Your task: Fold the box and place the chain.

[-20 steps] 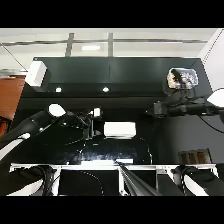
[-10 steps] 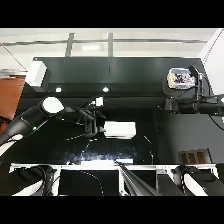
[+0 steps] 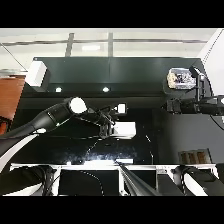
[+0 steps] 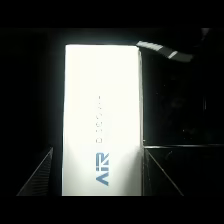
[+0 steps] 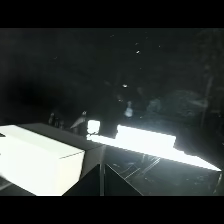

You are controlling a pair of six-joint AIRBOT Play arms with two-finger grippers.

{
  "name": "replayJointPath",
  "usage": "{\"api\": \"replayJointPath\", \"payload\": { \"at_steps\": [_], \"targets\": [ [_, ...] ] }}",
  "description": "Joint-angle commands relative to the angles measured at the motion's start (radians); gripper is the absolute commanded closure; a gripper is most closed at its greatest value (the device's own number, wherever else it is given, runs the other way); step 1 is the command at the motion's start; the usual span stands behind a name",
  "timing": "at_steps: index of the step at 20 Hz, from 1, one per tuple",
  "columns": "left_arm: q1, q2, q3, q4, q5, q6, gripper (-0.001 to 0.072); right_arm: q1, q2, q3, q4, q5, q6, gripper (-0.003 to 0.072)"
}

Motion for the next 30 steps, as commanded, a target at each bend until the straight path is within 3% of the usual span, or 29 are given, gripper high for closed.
{"api": "replayJointPath", "payload": {
  "at_steps": [1,20,30],
  "targets": [
    [-0.018,-0.013,0.009,0.005,0.013,-0.004,-0.0002,0.0,0.001,0.001,-0.007,-0.02,0.003,0.0642],
    [-0.021,-0.062,0.009,0.0,0.003,-0.03,-0.0003,0.0,0.001,0.001,-0.006,-0.04,0.012,0.0642],
    [-0.076,-0.162,0.008,0.006,0.102,-0.072,0.0011,-0.036,0.001,0.001,-0.039,-0.043,0.057,0.0642]
  ]
}}
